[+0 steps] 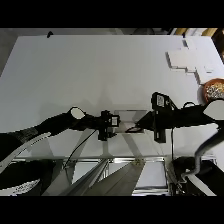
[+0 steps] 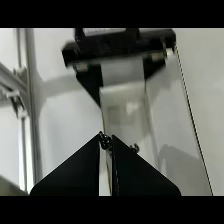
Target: Fold the box and place the chain.
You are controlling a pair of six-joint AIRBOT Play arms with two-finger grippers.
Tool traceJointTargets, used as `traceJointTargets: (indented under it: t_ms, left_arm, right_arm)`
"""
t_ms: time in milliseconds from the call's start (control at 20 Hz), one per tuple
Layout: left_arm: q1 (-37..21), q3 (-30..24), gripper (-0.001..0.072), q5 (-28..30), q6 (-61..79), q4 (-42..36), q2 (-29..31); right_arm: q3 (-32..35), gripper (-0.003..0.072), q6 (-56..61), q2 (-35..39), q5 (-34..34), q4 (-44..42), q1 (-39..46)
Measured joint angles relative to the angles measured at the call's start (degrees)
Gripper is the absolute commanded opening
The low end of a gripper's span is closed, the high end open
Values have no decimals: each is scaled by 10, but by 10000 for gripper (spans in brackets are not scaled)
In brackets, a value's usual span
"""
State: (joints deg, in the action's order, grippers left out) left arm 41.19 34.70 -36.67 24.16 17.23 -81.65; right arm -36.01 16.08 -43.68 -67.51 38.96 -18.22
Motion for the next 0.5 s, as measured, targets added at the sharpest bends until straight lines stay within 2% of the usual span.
traceJointTargets:
  t_ms: [250, 500]
  left_arm:
    - [0, 0, 389, 0, 0, 0, 0]
    - [0, 0, 389, 0, 0, 0, 0]
  right_arm:
    - [0, 17, 50, -3, 125, -12, -87]
    - [0, 18, 124, -42, 184, 29, -114]
